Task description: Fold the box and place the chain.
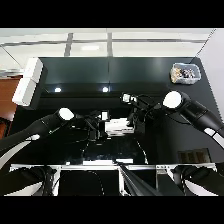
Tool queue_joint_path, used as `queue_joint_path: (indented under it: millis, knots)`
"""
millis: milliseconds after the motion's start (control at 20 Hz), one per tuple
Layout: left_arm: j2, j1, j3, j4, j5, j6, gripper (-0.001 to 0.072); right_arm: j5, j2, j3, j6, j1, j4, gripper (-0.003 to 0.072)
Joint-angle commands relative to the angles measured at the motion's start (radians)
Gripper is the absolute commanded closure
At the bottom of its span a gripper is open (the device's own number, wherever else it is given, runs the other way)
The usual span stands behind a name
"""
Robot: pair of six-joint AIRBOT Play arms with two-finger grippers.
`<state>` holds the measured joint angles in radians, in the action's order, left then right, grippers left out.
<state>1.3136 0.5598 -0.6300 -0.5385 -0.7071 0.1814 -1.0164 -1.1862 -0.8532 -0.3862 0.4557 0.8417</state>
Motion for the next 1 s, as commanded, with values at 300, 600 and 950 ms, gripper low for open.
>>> queue_joint_path:
  millis: [300, 600, 950]
  knots:
    - [0.0, 0.001, -0.001, 0.005, 0.001, -0.002, 0.0312, 0.013, 0.0, 0.0, -0.003, 0.01, -0.018, 0.0449]
    - [0.0, 0.001, -0.001, 0.005, 0.001, -0.002, 0.0312, 0.0, 0.0, 0.024, -0.003, 0.01, -0.014, 0.0449]
    - [0.0, 0.001, -0.001, 0.005, 0.001, -0.002, 0.0311, -0.008, 0.0, 0.041, -0.003, 0.01, -0.018, 0.0449]
